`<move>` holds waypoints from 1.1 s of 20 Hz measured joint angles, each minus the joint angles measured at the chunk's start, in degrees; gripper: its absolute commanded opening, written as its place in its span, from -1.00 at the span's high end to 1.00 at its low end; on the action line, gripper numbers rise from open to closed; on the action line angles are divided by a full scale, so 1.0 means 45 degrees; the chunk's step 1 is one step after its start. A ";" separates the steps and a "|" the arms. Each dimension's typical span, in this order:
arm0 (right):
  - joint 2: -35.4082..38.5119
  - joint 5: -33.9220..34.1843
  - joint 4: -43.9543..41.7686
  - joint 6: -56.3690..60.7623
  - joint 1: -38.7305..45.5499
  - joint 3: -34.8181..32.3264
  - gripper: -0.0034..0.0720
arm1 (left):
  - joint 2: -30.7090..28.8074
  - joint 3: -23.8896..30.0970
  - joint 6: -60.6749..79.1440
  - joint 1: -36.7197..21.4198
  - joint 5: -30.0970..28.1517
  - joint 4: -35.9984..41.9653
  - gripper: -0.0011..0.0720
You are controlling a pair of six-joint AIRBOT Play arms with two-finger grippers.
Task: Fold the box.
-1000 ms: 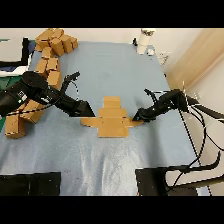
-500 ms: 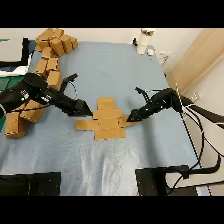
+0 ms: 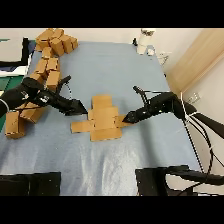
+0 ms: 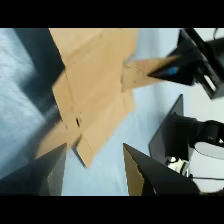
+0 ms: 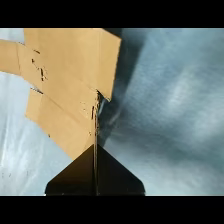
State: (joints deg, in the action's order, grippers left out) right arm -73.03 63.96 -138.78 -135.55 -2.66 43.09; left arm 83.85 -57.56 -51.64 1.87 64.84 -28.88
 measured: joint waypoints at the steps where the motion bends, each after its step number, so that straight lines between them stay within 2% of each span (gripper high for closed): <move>1: 0.0029 -0.0029 -0.0005 -0.0015 -0.0151 -0.0068 0.90 | 0.0316 0.0010 0.0369 0.0000 -0.0257 0.0291 -0.48; 6: 0.0097 -0.0087 -0.0068 0.0063 -0.0957 -0.0223 0.90 | 0.1865 -0.0257 0.2322 -0.0024 -0.0753 0.2205 -0.48; 13: 0.0107 -0.0117 -0.0107 0.0413 -0.1389 -0.0253 0.90 | 0.3167 -0.1088 0.3269 -0.0029 -0.0437 0.2841 -0.48; 22: 0.0107 -0.0238 -0.0087 0.0549 -0.1452 -0.0253 0.90 | 0.3410 -0.1229 0.3716 -0.0646 0.2021 0.1914 -0.48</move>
